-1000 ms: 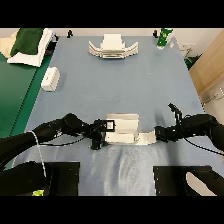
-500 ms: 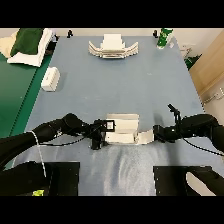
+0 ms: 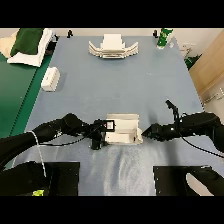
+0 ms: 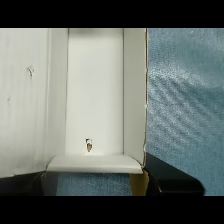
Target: Fold the box.
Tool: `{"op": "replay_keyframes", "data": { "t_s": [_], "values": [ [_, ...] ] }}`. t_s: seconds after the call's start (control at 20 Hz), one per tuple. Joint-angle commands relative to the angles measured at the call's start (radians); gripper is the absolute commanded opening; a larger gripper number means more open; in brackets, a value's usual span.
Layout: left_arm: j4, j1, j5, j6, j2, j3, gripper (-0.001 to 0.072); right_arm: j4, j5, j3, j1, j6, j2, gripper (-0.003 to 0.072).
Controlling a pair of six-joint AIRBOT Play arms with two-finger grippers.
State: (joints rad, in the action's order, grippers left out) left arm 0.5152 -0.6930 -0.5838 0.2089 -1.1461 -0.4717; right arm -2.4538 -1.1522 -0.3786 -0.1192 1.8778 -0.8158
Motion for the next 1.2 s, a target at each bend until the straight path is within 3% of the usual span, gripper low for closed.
{"op": "replay_keyframes", "data": {
  "t_s": [0.0,0.2,0.3,0.45,0.65,0.95,1.15],
  "values": [
    [0.000,0.001,0.000,0.000,0.000,-0.001,0.0469,-0.002,0.087,-0.011,0.114,-0.002,-0.011,0.0315],
    [0.000,0.001,0.000,0.000,0.000,-0.001,0.0469,0.158,0.212,-0.082,0.270,-0.203,-0.031,0.0316],
    [0.000,0.001,0.000,0.000,0.000,-0.001,0.0469,0.347,0.220,-0.149,0.371,-0.421,-0.050,0.0315],
    [0.000,0.001,0.000,0.000,0.000,-0.001,0.0469,0.651,0.177,-0.255,0.556,-0.803,-0.106,0.0315],
    [0.000,0.001,0.000,0.000,0.000,-0.001,0.0470,0.884,0.045,-0.386,0.771,-1.119,-0.239,0.0315],
    [0.000,0.001,0.000,0.000,0.000,-0.001,0.0469,0.932,-0.057,-0.534,0.897,-1.264,-0.470,0.0315],
    [0.000,0.001,0.000,0.000,0.000,-0.001,0.0470,0.946,-0.077,-0.556,0.901,-1.312,-0.537,0.0314]
  ]
}}
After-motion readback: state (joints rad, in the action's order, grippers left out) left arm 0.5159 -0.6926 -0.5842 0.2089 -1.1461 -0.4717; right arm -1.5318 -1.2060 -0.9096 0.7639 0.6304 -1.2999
